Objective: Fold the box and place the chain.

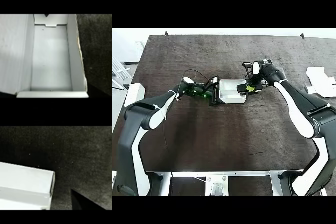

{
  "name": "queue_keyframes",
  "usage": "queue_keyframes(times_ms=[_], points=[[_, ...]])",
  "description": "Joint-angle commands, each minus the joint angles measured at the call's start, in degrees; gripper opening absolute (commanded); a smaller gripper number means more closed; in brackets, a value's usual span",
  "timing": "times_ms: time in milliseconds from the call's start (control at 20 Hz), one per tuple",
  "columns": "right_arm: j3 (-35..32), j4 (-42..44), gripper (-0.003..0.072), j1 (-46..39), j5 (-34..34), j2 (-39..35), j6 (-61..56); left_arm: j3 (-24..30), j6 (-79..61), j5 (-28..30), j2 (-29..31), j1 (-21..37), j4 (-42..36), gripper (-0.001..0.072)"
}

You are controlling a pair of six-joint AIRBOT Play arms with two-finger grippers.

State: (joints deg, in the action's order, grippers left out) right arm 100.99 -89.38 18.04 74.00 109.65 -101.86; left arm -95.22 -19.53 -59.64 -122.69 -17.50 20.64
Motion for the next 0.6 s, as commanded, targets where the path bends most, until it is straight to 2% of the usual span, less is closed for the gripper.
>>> queue_keyframes(times_ms=[0, 400, 450, 550], points=[[2.8, -3.0, 0.045, 1.0, 2.8, 1.1, -0.2, 0.0, 0.0, 0.0, 0.0, 0.0, 0.0, 0.0351], [2.8, -3.0, 0.0411, 2.2, 3.0, 1.2, -4.3, 0.0, 0.0, 0.0, 0.0, 0.0, 0.0, 0.035], [2.8, -3.1, 0.0377, 2.4, 3.0, 1.2, -5.2, 0.0, 0.0, 0.0, 0.0, 0.0, 0.0, 0.035], [2.8, -3.0, 0.0364, 2.4, 3.0, 1.7, -7.3, 0.0, 0.0, 0.0, 0.0, 0.0, 0.0, 0.035]])
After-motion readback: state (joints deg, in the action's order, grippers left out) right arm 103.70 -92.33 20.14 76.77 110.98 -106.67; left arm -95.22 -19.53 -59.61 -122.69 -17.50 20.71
